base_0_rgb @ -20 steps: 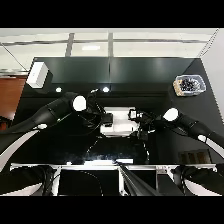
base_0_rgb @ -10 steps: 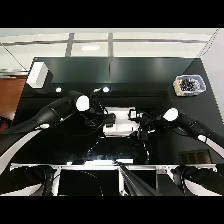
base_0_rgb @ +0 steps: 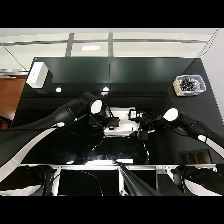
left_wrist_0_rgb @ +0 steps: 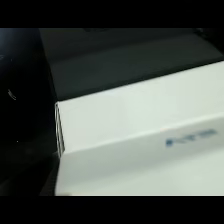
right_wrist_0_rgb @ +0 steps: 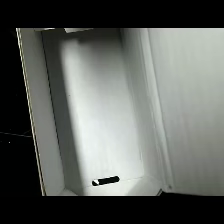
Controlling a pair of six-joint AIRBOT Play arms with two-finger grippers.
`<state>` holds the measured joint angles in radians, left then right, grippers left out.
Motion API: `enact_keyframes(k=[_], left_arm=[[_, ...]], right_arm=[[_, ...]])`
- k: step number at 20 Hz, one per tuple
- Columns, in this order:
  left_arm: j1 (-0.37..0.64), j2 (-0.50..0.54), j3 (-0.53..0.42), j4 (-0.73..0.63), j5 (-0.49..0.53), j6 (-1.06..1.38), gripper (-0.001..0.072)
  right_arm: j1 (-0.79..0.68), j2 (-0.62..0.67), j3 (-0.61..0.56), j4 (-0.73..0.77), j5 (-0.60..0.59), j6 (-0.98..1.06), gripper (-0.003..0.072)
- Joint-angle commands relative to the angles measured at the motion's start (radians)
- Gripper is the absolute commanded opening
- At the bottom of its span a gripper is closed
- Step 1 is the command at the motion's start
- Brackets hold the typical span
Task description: Fold the box and place the chain.
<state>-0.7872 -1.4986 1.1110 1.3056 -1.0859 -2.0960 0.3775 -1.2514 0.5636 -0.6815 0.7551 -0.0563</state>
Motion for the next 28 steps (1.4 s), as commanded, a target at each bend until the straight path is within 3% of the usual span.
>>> enact_keyframes(k=[1, 4, 11, 16, 17, 18, 28], left_arm=[[-0.003, -0.029, 0.029, 0.060, -0.061, -0.045, 0.0487], [-0.005, -0.041, 0.062, 0.105, -0.103, -0.135, 0.0484], [-0.068, -0.172, 0.251, 0.175, -0.269, -0.196, 0.0483], [-0.069, -0.174, 0.253, 0.174, -0.296, -0.278, 0.0468], [-0.069, -0.174, 0.253, 0.175, -0.306, -0.286, 0.0371], [-0.069, -0.174, 0.253, 0.176, -0.311, -0.291, 0.0346], [-0.064, -0.169, 0.253, 0.175, -0.308, -0.295, 0.0353]], right_arm=[[0.000, 0.000, 0.001, 0.000, 0.000, 0.000, 0.0014], [0.000, 0.000, 0.001, 0.000, 0.000, 0.000, 0.0015], [0.000, 0.000, 0.001, 0.000, 0.000, 0.000, 0.0015], [0.000, 0.000, 0.001, 0.000, 0.000, 0.000, 0.0015], [0.000, 0.000, 0.001, 0.000, 0.000, 0.000, 0.0014], [0.000, 0.000, 0.001, 0.000, 0.000, 0.000, 0.0014], [0.000, 0.000, 0.001, 0.000, 0.000, 0.000, 0.0014]])
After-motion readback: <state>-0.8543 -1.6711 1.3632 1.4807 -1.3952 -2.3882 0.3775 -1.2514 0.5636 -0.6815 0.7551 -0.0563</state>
